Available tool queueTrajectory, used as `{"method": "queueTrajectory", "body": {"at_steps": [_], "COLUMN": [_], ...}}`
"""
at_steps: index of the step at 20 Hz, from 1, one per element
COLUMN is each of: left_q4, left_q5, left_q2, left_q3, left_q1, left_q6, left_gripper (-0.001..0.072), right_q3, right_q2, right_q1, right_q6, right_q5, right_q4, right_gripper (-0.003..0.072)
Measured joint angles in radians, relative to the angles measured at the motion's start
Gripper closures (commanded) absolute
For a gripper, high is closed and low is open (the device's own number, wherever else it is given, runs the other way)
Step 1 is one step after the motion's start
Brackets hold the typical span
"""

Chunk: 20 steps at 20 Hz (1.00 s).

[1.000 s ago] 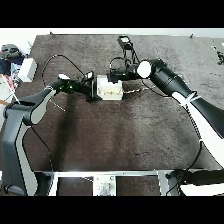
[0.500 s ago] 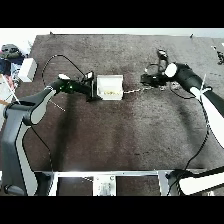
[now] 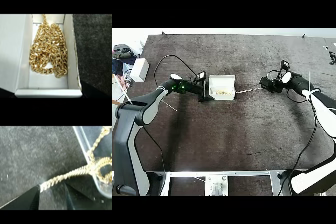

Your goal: Fold the box and place the chain.

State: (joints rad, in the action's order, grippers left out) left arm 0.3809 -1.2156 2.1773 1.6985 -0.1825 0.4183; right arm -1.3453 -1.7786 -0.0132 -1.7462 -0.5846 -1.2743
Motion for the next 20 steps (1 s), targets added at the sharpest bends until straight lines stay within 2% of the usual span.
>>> {"method": "queueTrajectory", "body": {"at_steps": [1, 3, 4, 8, 15, 20], "left_q4": [0.0, 0.0, 0.0, 0.0, 0.0, 0.0], "left_q5": [0.0, 0.0, 0.0, 0.0, 0.0, 0.0], "left_q2": [0.0, 0.0, 0.0, 0.0, 0.0, 0.0], "left_q3": [0.0, 0.0, 0.0, 0.0, 0.0, 0.0], "left_q1": [0.0, 0.0, 0.0, 0.0, 0.0, 0.0], "left_q6": [0.0, 0.0, 0.0, 0.0, 0.0, 0.0], "left_gripper": [0.0424, 0.0424, 0.0424, 0.0424, 0.0424, 0.0424], "right_q3": [0.0, -0.003, -0.006, -0.011, -0.013, -0.013], "right_q2": [-0.01, -0.027, -0.034, -0.005, 0.285, 0.43], "right_q1": [-0.002, -0.004, -0.004, 0.006, 0.108, 0.205], "right_q6": [-0.001, -0.002, -0.002, 0.016, 0.19, 0.257], "right_q5": [0.015, 0.052, 0.069, 0.087, -0.008, -0.046], "right_q4": [0.011, 0.039, 0.048, 0.065, 0.073, 0.074], "right_gripper": [0.0476, 0.0586, 0.0676, 0.0676, 0.0675, 0.0675]}}
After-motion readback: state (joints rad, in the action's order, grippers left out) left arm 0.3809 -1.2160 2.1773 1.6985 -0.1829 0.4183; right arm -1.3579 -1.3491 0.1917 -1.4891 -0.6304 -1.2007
